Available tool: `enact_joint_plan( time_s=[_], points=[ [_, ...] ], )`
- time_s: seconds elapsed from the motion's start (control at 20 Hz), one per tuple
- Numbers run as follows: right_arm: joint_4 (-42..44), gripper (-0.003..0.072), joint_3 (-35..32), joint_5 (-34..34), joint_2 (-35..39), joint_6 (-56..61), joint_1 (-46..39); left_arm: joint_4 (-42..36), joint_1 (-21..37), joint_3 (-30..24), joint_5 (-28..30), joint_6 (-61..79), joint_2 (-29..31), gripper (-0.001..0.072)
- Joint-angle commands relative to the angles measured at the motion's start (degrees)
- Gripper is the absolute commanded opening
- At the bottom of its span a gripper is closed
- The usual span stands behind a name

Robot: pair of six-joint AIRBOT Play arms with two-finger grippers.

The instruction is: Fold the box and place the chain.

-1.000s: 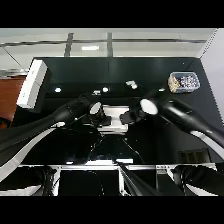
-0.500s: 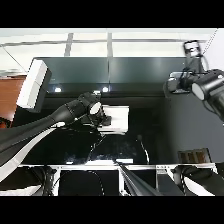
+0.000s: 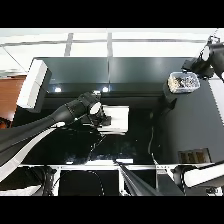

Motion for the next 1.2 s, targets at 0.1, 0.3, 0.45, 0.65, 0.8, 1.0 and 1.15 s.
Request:
enact_joint_plan(
  time_s=[0.1,0.3,0.45,0.65,0.8,1.0,1.15],
  points=[
    [8.41,0.0707,11.52,6.69,-11.89,-0.96,-4.92,0.02,-0.02,0.04,0.07,0.02,-0.02,0.0026],
    [8.2,0.0707,11.52,6.08,-14.34,-1.09,-5.7,0.02,-0.02,0.04,0.11,0.02,-0.02,0.0026],
    [8.04,0.0688,11.52,6.05,-15.63,-1.42,-5.7,0.02,-0.02,0.04,0.09,0.02,-0.02,0.0026],
    [7.37,0.0037,11.52,6.99,-13.49,-4.98,-5.7,0.02,-0.02,0.04,0.11,0.02,-0.02,0.0026],
    [7.15,0.0013,11.52,6.82,-7.39,-12.11,-5.7,0.02,-0.02,0.04,0.09,0.02,-0.02,0.0026],
    [8.92,0.0013,11.45,8.66,4.79,-23.04,-5.7,0.0,-0.02,0.04,0.02,0.02,-0.02,0.0026],
    [18.78,0.0013,10.88,8.44,14.69,-25.7,-6.6,0.0,-0.02,0.04,0.04,0.02,-0.02,0.0026]
  ],
)
